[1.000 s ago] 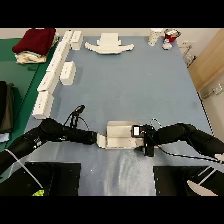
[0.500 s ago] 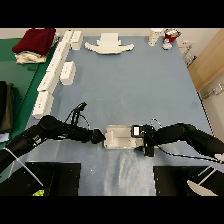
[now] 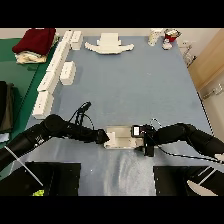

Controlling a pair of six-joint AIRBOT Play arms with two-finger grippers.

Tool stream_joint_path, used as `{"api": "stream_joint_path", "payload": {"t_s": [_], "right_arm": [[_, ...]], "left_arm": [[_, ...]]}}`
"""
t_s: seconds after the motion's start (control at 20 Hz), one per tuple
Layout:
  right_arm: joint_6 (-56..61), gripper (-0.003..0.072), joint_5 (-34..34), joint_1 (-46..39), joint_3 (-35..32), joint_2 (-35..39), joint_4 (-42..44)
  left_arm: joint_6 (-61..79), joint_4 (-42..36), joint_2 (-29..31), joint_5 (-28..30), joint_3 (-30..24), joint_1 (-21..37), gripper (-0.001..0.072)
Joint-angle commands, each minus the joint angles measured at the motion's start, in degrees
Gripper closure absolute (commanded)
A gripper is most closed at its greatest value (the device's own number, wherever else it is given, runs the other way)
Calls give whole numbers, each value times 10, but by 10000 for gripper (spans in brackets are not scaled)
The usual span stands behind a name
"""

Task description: Fold the box.

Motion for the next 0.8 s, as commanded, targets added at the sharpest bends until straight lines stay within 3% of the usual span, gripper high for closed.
{"api": "stream_joint_path", "payload": {"t_s": [0.0,0.05,0.4,0.5,0.55,0.75], "right_arm": [[0,199,0,0,0,0,0],[0,200,0,0,0,0,0],[0,199,0,0,0,0,0],[0,199,0,0,0,0,0],[0,200,0,0,0,0,0],[0,200,0,0,0,0,0]], "left_arm": [[-223,176,-1,40,38,-73,128],[-274,212,-4,40,49,-92,195],[-489,342,-91,28,124,-203,195],[-568,396,-129,3,160,-226,197],[-595,423,-147,-15,179,-238,238],[-659,488,-223,-99,257,-276,238]]}}
